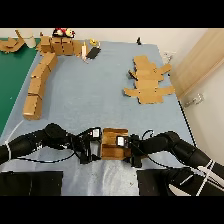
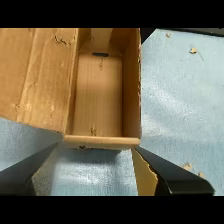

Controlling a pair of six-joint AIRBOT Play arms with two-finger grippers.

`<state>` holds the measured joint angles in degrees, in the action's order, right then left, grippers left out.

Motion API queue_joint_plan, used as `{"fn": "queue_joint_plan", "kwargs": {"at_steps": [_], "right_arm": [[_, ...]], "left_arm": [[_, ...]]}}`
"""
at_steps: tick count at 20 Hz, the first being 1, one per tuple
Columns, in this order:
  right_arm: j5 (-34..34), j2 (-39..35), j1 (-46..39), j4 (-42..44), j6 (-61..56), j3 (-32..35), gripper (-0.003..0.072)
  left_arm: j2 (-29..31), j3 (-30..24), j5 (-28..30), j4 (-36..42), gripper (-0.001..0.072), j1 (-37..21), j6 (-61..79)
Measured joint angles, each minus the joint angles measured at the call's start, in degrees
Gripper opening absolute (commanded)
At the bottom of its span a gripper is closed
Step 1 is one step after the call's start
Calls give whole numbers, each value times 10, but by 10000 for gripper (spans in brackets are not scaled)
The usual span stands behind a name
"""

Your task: Fold the box.

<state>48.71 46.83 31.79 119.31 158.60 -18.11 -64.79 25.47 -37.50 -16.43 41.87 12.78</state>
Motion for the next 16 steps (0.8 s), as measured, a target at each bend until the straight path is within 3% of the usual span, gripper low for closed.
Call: {"fn": "queue_joint_plan", "kwargs": {"at_steps": [16], "right_arm": [[0,0,0,0,1,0,457]], "left_arm": [[-10,6,15,2,711,37,-3]]}}
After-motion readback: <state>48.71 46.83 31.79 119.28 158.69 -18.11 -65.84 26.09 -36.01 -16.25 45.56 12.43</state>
